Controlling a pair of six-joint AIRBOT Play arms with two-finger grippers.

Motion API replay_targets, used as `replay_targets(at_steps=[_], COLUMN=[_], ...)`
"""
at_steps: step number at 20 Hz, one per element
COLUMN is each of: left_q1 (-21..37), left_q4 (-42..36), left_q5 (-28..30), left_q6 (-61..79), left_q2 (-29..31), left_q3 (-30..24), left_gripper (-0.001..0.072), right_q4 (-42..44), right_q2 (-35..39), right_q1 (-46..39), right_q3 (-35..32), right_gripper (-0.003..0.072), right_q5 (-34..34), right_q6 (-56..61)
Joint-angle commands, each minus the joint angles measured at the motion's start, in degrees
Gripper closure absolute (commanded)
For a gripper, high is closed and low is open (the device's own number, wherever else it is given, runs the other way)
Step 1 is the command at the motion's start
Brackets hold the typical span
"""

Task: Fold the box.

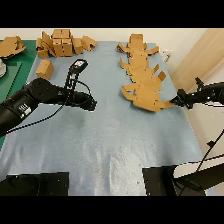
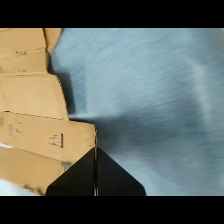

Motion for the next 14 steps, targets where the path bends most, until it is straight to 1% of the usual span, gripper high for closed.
replay_targets(at_steps=[1, 4, 5, 7, 8, 12, 14], left_q1=[0.13, 0.13, 0.13, 0.13, 0.13, 0.13, 0.13], left_q4=[-0.02, 0.00, 0.00, 0.00, 0.00, 0.02, 0.02], left_q5=[-1.29, -2.38, -2.82, -3.56, -3.56, -3.56, -3.56], left_q6=[0.02, 0.04, 0.09, 0.20, 0.17, 0.02, 0.02], left_q2=[0.04, 0.04, 0.04, 0.04, 0.04, 0.02, 0.02], left_q3=[0.02, 0.02, 0.02, 0.02, 0.02, 0.00, 0.00], left_gripper=[0.0697, 0.0697, 0.0697, 0.0696, 0.0696, 0.0697, 0.0697], right_q4=[2.29, 2.23, 2.25, 2.21, 2.21, 2.19, 1.92], right_q2=[2.12, 6.91, 9.05, 13.99, 16.17, 24.33, 27.41], right_q1=[2.40, 5.35, 6.43, 9.55, 11.37, 21.24, 26.34], right_q3=[0.00, -1.09, -2.49, -7.56, -10.56, -24.55, -29.59], right_gripper=[0.0683, 0.0683, 0.0683, 0.0684, 0.0684, 0.0684, 0.0684], right_q5=[-7.41, -10.16, -10.10, -9.25, -8.24, 0.85, 4.76], right_q6=[-0.81, 3.58, 4.94, 7.74, 9.38, 15.32, 18.03])
